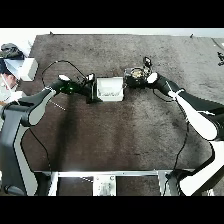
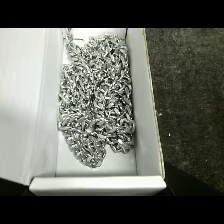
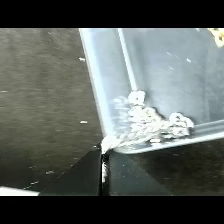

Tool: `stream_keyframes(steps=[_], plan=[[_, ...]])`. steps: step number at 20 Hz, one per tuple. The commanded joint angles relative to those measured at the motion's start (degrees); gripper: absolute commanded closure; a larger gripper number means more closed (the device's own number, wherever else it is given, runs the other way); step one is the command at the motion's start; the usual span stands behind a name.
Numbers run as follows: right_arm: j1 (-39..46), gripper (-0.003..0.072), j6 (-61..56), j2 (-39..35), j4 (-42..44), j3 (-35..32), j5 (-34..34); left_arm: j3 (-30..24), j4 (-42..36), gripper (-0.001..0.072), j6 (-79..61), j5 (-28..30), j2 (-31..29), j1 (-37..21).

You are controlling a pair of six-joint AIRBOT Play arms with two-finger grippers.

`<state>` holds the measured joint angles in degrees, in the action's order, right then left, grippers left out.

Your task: Fold the box and place the chain.

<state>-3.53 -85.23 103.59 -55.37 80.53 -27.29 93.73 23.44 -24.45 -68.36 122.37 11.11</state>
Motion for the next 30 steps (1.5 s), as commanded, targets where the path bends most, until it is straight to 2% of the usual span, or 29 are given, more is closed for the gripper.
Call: stream_keyframes(steps=[1,4,8,14,17,23,29,30], plan=[[-0.68,0.0692,1.68,-6.21,-4.26,0.59,-4.07,0.00,0.02,0.0437,-0.02,0.00,0.00,0.02],[-1.29,0.0692,1.64,-15.56,-10.21,0.59,-7.87,0.00,0.02,0.0437,-0.02,0.00,0.00,0.02],[-1.42,0.0692,1.68,-24.76,-13.03,0.59,-13.27,0.00,0.02,0.0437,-0.02,0.00,0.00,0.02],[-6.16,0.0692,1.95,-31.65,-15.58,0.59,-14.84,0.00,0.02,0.0436,-0.02,0.00,0.00,0.02],[-10.21,0.0692,2.12,-31.85,-16.09,0.59,-13.35,0.00,0.02,0.0437,-0.02,0.00,0.00,0.02],[-17.16,0.0692,2.08,-29.09,-16.63,0.59,-3.93,0.00,0.02,0.0437,-0.02,0.00,0.00,0.02],[-17.86,0.0692,1.49,-20.41,-17.38,0.59,-4.79,0.00,0.02,0.0437,-0.02,0.00,0.00,0.02],[-17.81,0.0639,1.49,-19.23,-18.95,0.57,-5.40,0.00,0.02,0.0437,-0.02,0.00,0.00,0.02]])
